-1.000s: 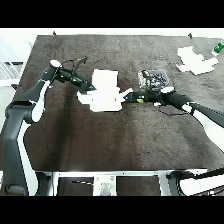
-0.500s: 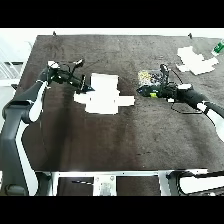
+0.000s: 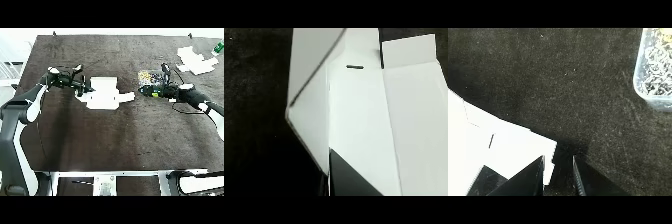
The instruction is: Fold the box and place the chain.
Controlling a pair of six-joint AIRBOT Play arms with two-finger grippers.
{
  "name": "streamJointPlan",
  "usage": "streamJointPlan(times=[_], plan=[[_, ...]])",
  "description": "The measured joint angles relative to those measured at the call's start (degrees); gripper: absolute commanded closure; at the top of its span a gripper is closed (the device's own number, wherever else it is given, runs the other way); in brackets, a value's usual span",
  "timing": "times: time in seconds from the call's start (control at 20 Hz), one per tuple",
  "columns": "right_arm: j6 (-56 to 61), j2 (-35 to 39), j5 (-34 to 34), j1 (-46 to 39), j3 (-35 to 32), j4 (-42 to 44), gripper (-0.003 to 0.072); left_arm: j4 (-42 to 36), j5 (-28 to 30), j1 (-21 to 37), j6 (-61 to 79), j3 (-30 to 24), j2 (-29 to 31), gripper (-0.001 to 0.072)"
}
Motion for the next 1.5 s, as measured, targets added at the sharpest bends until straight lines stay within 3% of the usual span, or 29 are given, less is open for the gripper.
streamJointPlan(times=[0.5, 0.75, 0.8, 0.85, 0.95, 1.25, 1.5], plan=[[-1.79, 0.0, -0.02, 0.0, 0.0, 0.57, 0.0452, -0.98, 1.42, 0.15, 4.04, -2.12, 0.09, 0.0688], [-10.19, 0.02, -0.04, 1.07, 0.02, 1.4, 0.0451, -0.96, 1.68, 0.22, 4.28, -2.32, 0.09, 0.0687], [-12.94, 0.09, -0.02, 1.6, 0.09, 1.95, 0.0382, -0.94, 1.73, 0.22, 4.31, -2.32, 0.09, 0.0688], [-15.96, 0.28, -0.04, 2.25, 0.13, 2.47, 0.0267, -0.92, 1.81, 0.22, 4.35, -2.32, 0.09, 0.0687], [-21.86, 0.9, 0.79, 3.69, 0.2, 3.15, 0.0158, -0.87, 1.88, 0.22, 4.37, -2.32, 0.09, 0.0687], [-36.74, 1.7, 8.22, 8.68, 0.2, 3.32, 0.0131, -0.85, 2.01, 0.22, 4.39, -2.32, 0.09, 0.0687], [-44.68, 1.22, 7.65, 14.88, 0.2, -3.04, 0.013, -0.85, 2.08, 0.22, 4.39, -2.32, 0.09, 0.0687]])
